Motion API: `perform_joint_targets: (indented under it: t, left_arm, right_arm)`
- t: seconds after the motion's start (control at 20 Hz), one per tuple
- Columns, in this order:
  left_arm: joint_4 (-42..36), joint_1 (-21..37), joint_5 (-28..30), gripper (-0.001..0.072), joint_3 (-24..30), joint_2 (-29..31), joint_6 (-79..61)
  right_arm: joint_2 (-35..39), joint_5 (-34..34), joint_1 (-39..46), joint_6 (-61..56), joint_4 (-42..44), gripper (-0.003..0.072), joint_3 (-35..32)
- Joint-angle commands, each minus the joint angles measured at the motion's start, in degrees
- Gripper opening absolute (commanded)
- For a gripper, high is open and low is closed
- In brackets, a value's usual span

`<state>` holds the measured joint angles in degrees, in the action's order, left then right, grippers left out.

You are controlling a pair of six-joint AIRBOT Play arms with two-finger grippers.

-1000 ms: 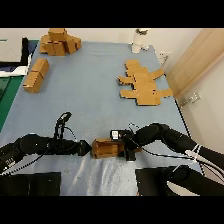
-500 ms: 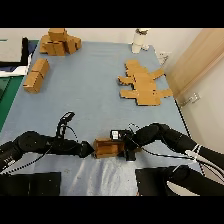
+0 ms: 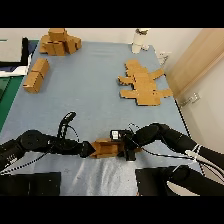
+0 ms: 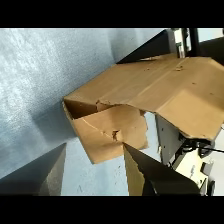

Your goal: Fold the box.

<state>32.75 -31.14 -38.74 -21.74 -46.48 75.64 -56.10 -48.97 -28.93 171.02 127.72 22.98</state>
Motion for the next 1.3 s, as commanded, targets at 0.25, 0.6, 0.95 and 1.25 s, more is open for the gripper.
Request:
perform_joint_targets:
  t: [0.25,0.6,0.95,1.25]
  left_arm:
    - [-1.49,0.04,3.23,0.0551,-0.57,-1.75,-1.25]
    - [-0.59,-1.27,5.38,0.0551,-1.20,-1.77,3.10]
    - [20.13,-10.14,5.81,0.0551,-6.71,-6.12,25.33]
    - [30.21,-15.65,3.74,0.0551,-14.88,-13.29,36.83]
  right_arm:
    - [-0.02,0.00,0.02,0.00,0.00,0.0498,0.00]
    - [-0.02,0.00,0.02,0.00,0.00,0.0497,0.00]
    - [-0.02,0.00,0.02,0.00,0.00,0.0497,0.00]
    - [-0.02,0.00,0.02,0.00,0.00,0.0497,0.00]
